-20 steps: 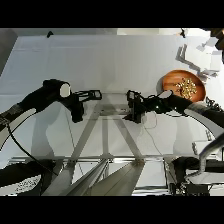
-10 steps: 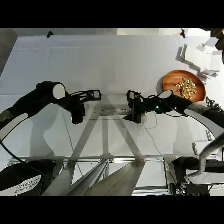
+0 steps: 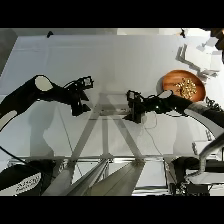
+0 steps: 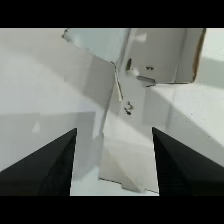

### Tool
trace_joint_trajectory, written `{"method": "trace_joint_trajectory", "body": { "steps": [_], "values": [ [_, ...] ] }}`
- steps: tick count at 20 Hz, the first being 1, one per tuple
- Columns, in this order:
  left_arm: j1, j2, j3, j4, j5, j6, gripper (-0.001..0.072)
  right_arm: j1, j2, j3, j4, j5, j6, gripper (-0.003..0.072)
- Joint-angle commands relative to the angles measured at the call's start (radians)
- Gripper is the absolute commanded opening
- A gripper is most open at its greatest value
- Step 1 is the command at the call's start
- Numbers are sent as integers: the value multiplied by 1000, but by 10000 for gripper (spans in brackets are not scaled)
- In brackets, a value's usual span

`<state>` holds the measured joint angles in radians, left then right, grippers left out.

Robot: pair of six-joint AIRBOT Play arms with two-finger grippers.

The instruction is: Fold the box and place the chain.

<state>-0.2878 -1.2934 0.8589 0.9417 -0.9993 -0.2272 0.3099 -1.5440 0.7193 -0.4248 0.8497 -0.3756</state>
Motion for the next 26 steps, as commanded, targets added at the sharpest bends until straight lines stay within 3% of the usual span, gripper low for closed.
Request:
{"method": "trace_joint_trajectory", "body": {
  "steps": [1,5,8,18,21,26],
  "values": [
    [15,-64,-1,-40,-3,140,538,0,0,0,0,0,0,525],
    [15,-128,-1,-135,21,280,653,0,0,0,0,0,0,525],
    [13,-148,-1,-194,20,397,647,0,0,1,0,0,0,525],
    [12,-162,-1,-193,-64,407,634,0,0,0,0,0,0,525],
    [12,-162,-1,-193,-65,412,560,0,0,1,0,0,0,525],
    [12,-162,-1,-193,-98,432,561,0,0,1,0,0,0,525]
  ]
}}
